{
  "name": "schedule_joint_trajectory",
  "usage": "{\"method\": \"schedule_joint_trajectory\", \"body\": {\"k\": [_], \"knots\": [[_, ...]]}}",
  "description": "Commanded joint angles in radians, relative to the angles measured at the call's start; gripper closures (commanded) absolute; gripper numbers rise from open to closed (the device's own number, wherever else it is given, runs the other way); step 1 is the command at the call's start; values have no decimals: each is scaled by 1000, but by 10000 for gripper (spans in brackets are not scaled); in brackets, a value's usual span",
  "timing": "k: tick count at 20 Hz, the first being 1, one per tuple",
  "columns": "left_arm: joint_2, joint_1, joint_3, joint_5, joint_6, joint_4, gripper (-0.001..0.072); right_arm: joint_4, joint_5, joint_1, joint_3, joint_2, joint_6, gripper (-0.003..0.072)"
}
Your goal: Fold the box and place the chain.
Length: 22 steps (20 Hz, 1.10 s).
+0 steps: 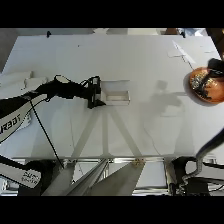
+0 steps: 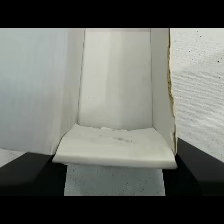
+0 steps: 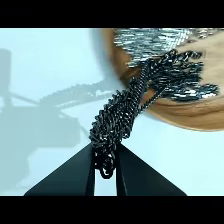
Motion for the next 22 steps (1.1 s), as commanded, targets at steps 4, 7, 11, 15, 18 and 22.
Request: {"method": "schedule_joint_trajectory", "body": {"k": [4,7,11,15,18,22], "knots": [[1,0,1,0,0,0,333,-3,42,383,0,36,-5,675],[1,0,1,0,0,0,333,-2,9,530,0,36,-5,675],[1,0,1,0,0,0,333,1,-20,661,0,33,-4,675],[1,0,1,0,0,0,333,48,-50,732,0,33,-25,675],[1,0,1,0,0,0,333,175,-120,752,0,30,-118,675],[1,0,1,0,0,0,333,373,-193,760,0,-18,-223,675]]}}
